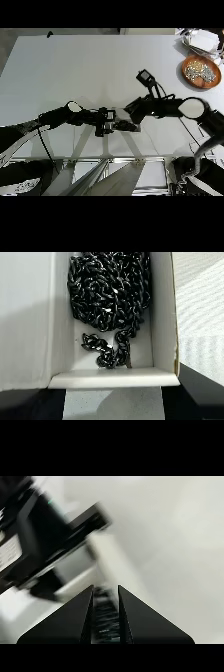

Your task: Fold the box and place the chain.

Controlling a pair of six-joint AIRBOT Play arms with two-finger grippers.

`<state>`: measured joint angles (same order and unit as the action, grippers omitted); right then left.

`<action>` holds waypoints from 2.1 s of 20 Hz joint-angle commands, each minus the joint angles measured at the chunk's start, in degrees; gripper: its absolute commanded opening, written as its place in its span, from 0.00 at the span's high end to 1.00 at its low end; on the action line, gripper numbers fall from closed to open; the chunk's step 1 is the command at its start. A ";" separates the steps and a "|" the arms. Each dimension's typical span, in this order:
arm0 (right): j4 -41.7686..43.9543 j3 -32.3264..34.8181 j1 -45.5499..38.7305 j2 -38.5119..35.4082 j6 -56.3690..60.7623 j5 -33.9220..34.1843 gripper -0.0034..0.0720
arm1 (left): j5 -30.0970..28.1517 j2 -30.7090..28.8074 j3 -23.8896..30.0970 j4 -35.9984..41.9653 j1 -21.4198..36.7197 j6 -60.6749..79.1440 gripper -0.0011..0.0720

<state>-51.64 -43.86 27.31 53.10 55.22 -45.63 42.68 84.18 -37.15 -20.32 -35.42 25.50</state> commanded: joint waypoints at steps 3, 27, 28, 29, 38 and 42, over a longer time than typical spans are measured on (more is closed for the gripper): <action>-6.19 -5.46 -5.18 4.42 -4.90 -3.78 0.72 | 0.00 0.02 0.00 -0.02 -0.02 0.00 0.70; -18.64 -2.89 8.81 9.88 -13.03 -11.76 0.57 | -0.02 0.02 0.00 -0.02 -0.02 0.00 0.70; -18.64 -2.86 8.81 9.88 -13.03 -11.72 0.59 | -0.02 0.02 0.00 -0.02 -0.02 0.00 0.70; -18.64 -2.86 8.81 9.90 -13.03 -11.61 0.63 | 0.00 0.02 0.00 -0.02 -0.02 0.00 0.70; -18.86 -2.86 10.60 9.90 -11.54 -7.45 0.67 | -0.02 0.02 0.00 -0.02 -0.02 0.00 0.70; -19.08 -2.86 10.60 9.90 -10.60 -7.06 0.71 | -0.02 0.02 0.00 -0.02 -0.02 0.00 0.70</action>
<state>-70.54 -46.72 37.78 62.96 43.68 -54.06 42.50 84.20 -37.15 -20.25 -35.40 25.34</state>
